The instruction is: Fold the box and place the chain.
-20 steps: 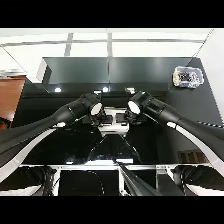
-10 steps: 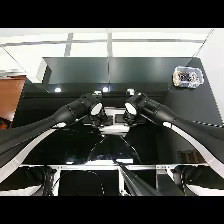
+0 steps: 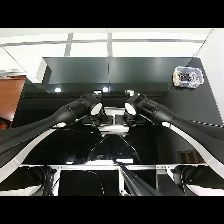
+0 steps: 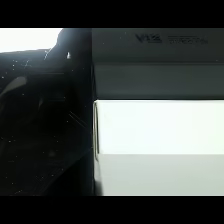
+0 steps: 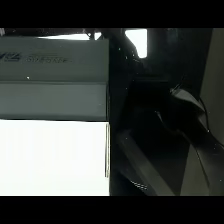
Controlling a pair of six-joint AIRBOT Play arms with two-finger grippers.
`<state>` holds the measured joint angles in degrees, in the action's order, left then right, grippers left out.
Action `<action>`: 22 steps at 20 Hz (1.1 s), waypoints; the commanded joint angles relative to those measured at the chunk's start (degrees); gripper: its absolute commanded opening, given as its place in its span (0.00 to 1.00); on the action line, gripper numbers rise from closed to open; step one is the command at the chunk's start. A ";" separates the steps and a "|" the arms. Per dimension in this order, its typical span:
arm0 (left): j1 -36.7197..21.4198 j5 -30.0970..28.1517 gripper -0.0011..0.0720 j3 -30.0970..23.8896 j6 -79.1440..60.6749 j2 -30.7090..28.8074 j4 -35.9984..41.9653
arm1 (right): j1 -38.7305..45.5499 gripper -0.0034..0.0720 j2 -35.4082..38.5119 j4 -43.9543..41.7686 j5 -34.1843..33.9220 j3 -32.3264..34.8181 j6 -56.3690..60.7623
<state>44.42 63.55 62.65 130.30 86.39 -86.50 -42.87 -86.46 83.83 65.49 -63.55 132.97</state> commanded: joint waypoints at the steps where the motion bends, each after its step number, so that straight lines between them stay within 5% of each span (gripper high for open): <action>1: -0.02 -0.04 0.05 0.04 -0.02 -0.02 0.04 | 0.02 0.07 -0.15 0.42 0.26 -0.02 -0.17; 3: -0.02 -0.04 0.05 0.04 -0.02 -0.02 0.04 | 0.02 0.58 0.74 0.68 0.50 -0.13 -1.29; 10: -0.02 0.15 0.05 0.04 -0.02 -0.02 0.02 | 1.27 0.59 19.39 5.70 4.22 -0.24 -12.04; 14: -0.02 0.11 0.05 0.04 -0.02 -0.02 0.04 | 7.10 0.59 26.16 33.03 9.18 0.76 -12.66; 16: -0.02 0.11 0.05 0.04 -0.02 -0.02 0.02 | 15.08 0.60 25.75 39.26 -0.50 4.00 -12.66; 17: -0.02 0.13 0.05 0.04 -0.02 -0.02 0.04 | 20.11 0.89 25.00 38.93 -7.30 5.62 -12.63; 18: -0.02 0.13 0.05 0.04 -0.04 -0.02 0.04 | 25.55 1.00 23.34 37.35 -12.90 6.27 -12.63; 20: -0.04 0.11 0.05 0.04 -0.02 -0.02 0.02 | 36.50 1.00 17.62 27.65 -20.59 4.39 -12.61; 22: -0.02 -0.09 0.05 0.04 -0.04 -0.02 0.02 | 45.31 1.00 9.75 18.47 -21.03 -2.05 -12.94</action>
<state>44.42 63.66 62.65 130.28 86.39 -86.46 -9.76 -69.47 111.20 51.96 -61.32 120.42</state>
